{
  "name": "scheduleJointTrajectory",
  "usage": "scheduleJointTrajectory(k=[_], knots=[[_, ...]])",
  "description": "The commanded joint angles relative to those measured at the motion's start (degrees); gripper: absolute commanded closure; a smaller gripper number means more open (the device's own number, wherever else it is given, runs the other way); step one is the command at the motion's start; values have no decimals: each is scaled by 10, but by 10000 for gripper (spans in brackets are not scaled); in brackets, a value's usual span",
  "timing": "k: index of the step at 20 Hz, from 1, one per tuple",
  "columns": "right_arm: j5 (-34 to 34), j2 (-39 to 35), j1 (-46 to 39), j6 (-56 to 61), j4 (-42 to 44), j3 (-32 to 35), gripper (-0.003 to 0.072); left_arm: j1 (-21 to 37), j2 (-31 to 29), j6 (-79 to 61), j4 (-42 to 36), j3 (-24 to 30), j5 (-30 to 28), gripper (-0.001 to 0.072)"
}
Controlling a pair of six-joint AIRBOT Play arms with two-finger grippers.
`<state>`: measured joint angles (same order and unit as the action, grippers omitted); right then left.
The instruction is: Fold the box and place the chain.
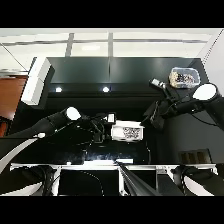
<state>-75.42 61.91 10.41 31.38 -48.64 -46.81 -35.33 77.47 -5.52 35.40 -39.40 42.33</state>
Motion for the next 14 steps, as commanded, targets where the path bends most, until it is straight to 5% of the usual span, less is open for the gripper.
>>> scheduleJointTrajectory(k=[1, 11, 14], knots=[[-5, 1, 38, -14, -27, 15, -19, 0, 0, 0, -1, 0, -1, 382], [14, -80, 64, 35, -71, 21, 30, 0, 0, 0, -5, 0, 0, 381], [94, -140, 64, 34, -61, 89, 30, 0, 0, 0, -5, 0, 0, 381]])
